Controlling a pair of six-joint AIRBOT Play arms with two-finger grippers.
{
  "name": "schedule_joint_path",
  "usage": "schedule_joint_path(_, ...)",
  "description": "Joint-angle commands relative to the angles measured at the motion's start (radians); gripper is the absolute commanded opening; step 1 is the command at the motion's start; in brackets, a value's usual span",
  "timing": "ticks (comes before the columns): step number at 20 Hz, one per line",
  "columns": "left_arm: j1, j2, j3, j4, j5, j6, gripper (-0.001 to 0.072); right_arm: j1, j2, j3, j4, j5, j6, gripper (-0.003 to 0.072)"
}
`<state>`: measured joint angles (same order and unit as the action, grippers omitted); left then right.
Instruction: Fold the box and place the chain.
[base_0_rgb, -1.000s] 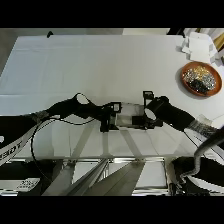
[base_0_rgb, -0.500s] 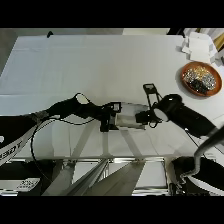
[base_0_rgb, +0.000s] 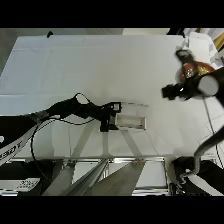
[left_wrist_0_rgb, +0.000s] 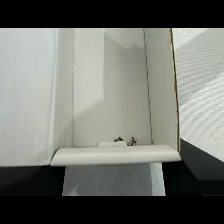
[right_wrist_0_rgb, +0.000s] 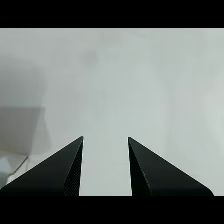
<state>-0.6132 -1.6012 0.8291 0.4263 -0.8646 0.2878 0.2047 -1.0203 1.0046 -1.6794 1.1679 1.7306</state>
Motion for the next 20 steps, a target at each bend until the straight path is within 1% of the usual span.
schedule_joint_path(1,0.000,0.001,0.000,0.000,0.000,0.000,0.0391,-0.259,-0.105,0.066,0.005,-0.065,-0.167,0.0284)
schedule_joint_path(3,0.000,0.001,0.000,0.000,0.000,0.000,0.0391,-0.378,-0.224,0.123,0.005,-0.074,-0.192,0.0285)
schedule_joint_path(5,0.000,0.001,0.000,0.000,0.000,0.000,0.0391,-0.470,-0.335,0.190,0.005,-0.109,-0.191,0.0285)
schedule_joint_path(7,0.000,0.001,0.000,0.000,0.000,0.000,0.0391,-0.534,-0.436,0.254,0.005,-0.127,-0.191,0.0285)
schedule_joint_path(10,0.000,0.001,0.000,0.000,0.000,0.000,0.0391,-0.582,-0.543,0.309,0.008,-0.141,-0.191,0.0285)
schedule_joint_path(12,0.000,0.001,0.000,0.000,0.000,0.000,0.0391,-0.586,-0.588,0.319,0.008,-0.167,-0.191,0.0284)
schedule_joint_path(16,0.000,0.001,0.000,0.000,0.000,0.000,0.0391,-0.586,-0.634,0.321,0.040,-0.236,-0.186,0.0273)
schedule_joint_path(20,0.000,0.001,0.000,0.000,0.000,0.000,0.0391,-0.586,-0.673,0.321,0.058,-0.227,-0.186,0.0270)
